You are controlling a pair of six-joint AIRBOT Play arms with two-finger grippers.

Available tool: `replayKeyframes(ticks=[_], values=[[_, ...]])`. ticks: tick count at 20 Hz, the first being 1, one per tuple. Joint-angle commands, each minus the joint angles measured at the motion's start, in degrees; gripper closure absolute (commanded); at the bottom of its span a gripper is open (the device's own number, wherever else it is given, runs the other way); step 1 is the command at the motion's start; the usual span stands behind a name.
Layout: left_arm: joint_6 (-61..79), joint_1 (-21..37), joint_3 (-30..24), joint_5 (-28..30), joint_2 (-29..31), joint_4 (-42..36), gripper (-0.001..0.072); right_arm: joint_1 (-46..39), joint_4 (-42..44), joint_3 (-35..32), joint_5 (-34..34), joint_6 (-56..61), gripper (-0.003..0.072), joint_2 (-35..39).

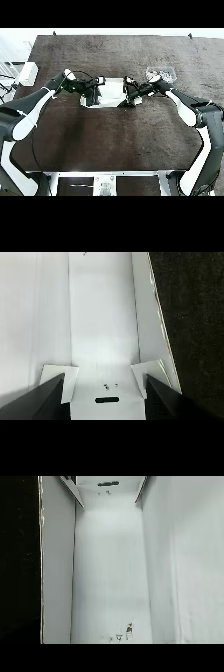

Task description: Fold the box and place the chain.

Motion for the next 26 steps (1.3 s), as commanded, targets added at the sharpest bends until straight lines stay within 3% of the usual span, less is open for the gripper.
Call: replayKeyframes(ticks=[1,8,9,10,14,20,24,26], values=[[-0.4,1.1,0.0,-0.5,0.0,0.3,0.0328,0.1,0.0,0.0,-0.1,0.0,0.0104,0.0],[-3.1,6.8,0.1,-8.3,0.0,0.0,0.0386,0.1,0.0,0.0,-0.1,0.0,0.0103,0.0],[-3.5,7.6,0.1,-9.5,0.0,0.0,0.0589,0.1,0.0,0.0,-0.1,0.0,0.0103,0.0],[-3.6,8.3,0.1,-11.0,0.0,-0.3,0.0691,0.1,0.0,0.0,-0.1,0.0,0.0104,0.0],[-10.1,8.8,0.1,-11.3,2.2,-2.7,0.0695,0.1,0.0,0.0,-0.1,0.0,0.0104,0.0],[-25.6,8.8,-0.5,-8.9,12.2,-4.4,0.0697,0.1,0.0,0.0,-0.1,0.0,0.0103,0.0],[-39.2,9.3,-10.0,1.2,20.7,-4.5,0.0697,0.1,0.0,0.0,-0.1,0.0,0.0103,0.0],[-46.3,11.0,-15.6,2.5,23.8,-4.7,0.0697,0.1,0.0,0.0,-0.1,0.0,0.0104,0.0]])
